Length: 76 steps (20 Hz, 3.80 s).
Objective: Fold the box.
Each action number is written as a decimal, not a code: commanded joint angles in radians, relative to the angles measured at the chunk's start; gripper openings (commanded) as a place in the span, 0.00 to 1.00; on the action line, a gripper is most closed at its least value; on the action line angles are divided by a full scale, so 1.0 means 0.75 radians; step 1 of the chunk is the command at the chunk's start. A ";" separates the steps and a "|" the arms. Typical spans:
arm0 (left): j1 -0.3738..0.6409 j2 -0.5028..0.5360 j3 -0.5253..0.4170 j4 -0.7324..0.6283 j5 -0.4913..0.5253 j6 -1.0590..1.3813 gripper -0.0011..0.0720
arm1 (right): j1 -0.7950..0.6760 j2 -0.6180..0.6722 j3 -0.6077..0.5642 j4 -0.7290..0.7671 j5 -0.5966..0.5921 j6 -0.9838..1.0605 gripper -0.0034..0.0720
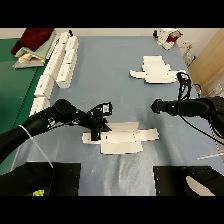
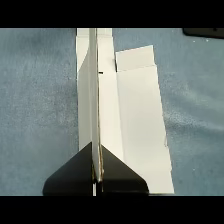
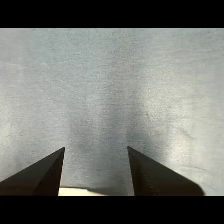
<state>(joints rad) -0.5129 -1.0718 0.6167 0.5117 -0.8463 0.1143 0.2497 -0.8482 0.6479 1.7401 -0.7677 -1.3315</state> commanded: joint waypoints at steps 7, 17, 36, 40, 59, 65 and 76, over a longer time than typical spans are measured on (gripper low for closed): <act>0.013 -0.013 0.032 -0.053 -0.038 -0.006 0.03 | 0.001 -0.001 0.001 0.001 -0.001 0.000 0.86; 0.010 -0.016 -0.033 -0.049 -0.039 -0.015 0.03 | 0.002 -0.001 0.001 0.015 -0.001 0.000 0.86; 0.010 -0.017 -0.050 -0.043 -0.192 -0.085 0.03 | 0.002 -0.001 0.001 0.016 -0.046 -0.001 0.86; 0.010 -0.018 -0.051 -0.032 -0.203 -0.085 0.03 | 0.002 -0.001 0.001 0.030 -0.047 0.000 0.86; 0.010 -0.018 -0.051 -0.018 -0.213 -0.083 0.03 | 0.002 -0.001 0.001 0.044 -0.062 -0.001 0.86; 0.011 -0.018 -0.051 -0.020 -0.211 -0.084 0.03 | 0.002 0.000 0.001 0.093 -0.196 -0.010 0.46; 0.010 -0.018 -0.050 -0.024 -0.208 -0.083 0.03 | 0.576 0.249 -0.026 0.140 -0.674 0.105 0.05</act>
<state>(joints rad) -0.5049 -1.0851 0.5789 0.4953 -1.0027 0.0517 0.5175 -0.7383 0.6411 1.8648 -1.2015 -1.3399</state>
